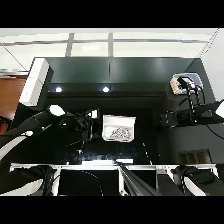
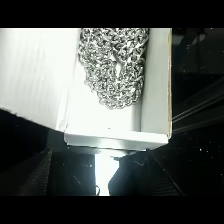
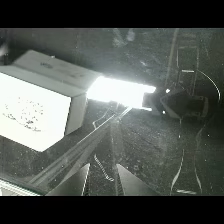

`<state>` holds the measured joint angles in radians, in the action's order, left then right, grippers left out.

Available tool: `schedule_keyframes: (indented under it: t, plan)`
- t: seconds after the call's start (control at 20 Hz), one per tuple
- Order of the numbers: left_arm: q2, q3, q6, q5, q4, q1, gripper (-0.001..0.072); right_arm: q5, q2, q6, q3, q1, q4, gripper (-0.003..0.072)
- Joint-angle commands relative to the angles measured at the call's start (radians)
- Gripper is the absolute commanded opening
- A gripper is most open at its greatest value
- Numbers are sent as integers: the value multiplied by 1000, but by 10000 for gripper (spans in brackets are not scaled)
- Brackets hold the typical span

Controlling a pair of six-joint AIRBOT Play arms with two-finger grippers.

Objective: Fold the box and place the chain.

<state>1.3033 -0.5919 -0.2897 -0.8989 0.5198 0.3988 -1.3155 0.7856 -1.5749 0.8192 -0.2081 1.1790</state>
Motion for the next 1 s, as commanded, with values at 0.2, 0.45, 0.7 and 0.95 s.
schedule_keyframes:
  t: [0.2, 0.45, 0.7, 0.95]
  plan:
    - [2, -1, -3, -21, -12, 7, 709, 10, 0, 0, 0, 0, 0, 197]
    - [2, 0, 10, -7, 41, 61, 709, 16, -1, 0, 0, 0, 0, 197]
    - [2, 0, 59, 69, 37, 100, 709, 18, -1, 0, 0, 0, 0, 197]
    - [2, 0, 63, 80, 30, 102, 709, 29, -1, 0, 0, 0, 0, 197]
